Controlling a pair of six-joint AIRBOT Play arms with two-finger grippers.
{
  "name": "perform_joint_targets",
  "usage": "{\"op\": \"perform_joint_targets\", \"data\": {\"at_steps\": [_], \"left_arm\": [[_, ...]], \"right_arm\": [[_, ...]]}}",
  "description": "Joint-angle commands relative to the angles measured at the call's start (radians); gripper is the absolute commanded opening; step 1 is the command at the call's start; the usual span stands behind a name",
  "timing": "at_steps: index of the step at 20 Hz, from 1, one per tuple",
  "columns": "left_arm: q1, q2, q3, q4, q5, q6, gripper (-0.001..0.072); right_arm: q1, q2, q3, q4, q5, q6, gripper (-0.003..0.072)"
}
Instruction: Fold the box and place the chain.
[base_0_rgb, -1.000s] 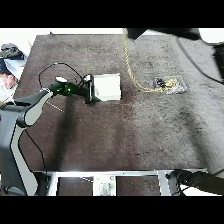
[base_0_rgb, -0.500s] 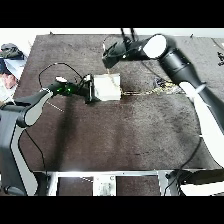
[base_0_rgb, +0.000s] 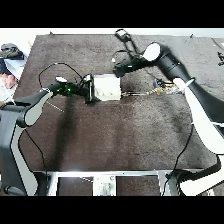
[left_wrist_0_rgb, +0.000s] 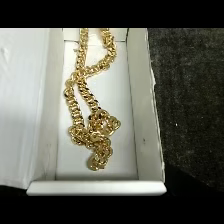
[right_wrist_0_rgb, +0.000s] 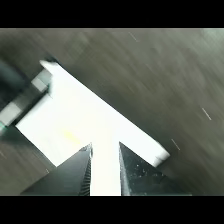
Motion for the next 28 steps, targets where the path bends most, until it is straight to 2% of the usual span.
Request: {"op": "perform_joint_targets", "data": {"at_steps": [1,3,4,5,7,15,16,17,19,24,25,28], "left_arm": [[0.0,0.0,0.001,0.0,0.0,0.0,0.0307],[0.0,0.0,0.0,0.0,0.001,0.0,0.0307],[0.0,0.0,0.0,0.0,0.001,0.0,0.0307],[0.0,0.0,0.0,0.0,0.0,0.0,0.0307],[0.0,0.0,0.0,0.0,0.001,0.0,0.0307],[0.0,0.0,0.0,0.0,0.001,0.0,0.0307],[0.0,0.0,0.0,0.0,0.001,0.0,0.0307],[0.0,0.0,0.001,0.0,0.001,0.0,0.0307],[0.0,0.0,0.0,0.0,0.001,0.0,0.0307],[0.0,0.0,0.0,0.0,0.001,0.0,0.0307],[0.0,0.0,0.0,0.0,0.001,0.001,0.0307],[0.0,0.0,0.0,0.0,0.001,0.0,0.0307]], "right_arm": [[-0.159,0.0,-0.001,-0.05,0.229,0.004,0.022],[-0.23,-0.023,0.0,-0.09,0.256,-0.043,0.0247],[-0.249,-0.037,-0.001,-0.114,0.256,-0.077,0.0353],[-0.259,-0.057,-0.001,-0.139,0.259,-0.118,0.0389],[-0.257,-0.102,-0.001,-0.181,0.269,-0.213,0.0391],[-0.257,-0.222,0.0,-0.179,0.246,-0.463,0.0392],[-0.257,-0.225,0.0,-0.179,0.247,-0.497,0.0445],[-0.256,-0.227,0.0,-0.179,0.246,-0.526,0.0561],[-0.256,-0.228,0.0,-0.179,0.218,-0.55,0.0535],[-0.255,-0.251,0.0,-0.179,0.209,-0.573,0.0533],[-0.255,-0.258,0.0,-0.179,0.209,-0.573,0.0484],[-0.255,-0.269,0.0,-0.182,0.182,-0.577,0.0472]]}}
